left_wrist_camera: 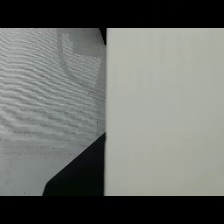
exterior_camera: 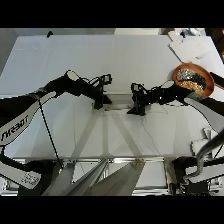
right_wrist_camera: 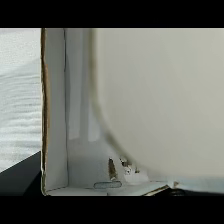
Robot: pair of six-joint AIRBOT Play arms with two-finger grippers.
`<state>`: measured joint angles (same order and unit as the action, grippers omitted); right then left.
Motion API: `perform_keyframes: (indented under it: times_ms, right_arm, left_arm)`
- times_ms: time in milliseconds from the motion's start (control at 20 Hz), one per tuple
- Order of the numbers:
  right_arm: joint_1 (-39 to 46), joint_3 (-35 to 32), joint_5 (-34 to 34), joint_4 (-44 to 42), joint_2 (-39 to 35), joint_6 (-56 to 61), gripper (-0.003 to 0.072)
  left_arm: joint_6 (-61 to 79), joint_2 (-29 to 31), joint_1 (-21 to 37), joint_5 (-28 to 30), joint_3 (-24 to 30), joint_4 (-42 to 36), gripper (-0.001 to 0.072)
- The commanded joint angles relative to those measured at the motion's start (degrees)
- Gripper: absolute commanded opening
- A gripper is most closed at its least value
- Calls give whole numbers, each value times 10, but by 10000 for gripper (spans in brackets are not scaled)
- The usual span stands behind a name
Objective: Fold the box and place the chain.
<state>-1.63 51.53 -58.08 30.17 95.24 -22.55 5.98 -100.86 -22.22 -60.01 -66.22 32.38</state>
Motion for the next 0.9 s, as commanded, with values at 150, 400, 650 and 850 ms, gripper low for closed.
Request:
perform_keyframes:
  times_ms: [150, 400, 650, 850]
  right_arm:
    - [0, 0, 0, 0, 0, 0, 507]
    - [0, 0, 0, 0, 0, 0, 507]
    - [0, 0, 0, 0, 0, 0, 507]
    - [0, 0, 0, 0, 0, 0, 507]
  left_arm:
    - [0, 0, 0, -7, 0, -9, 121]
    - [0, 21, 7, -24, 0, -3, 531]
    - [-26, 99, 42, -98, 0, 57, 532]
    - [-184, 167, 73, -196, 0, 82, 531]
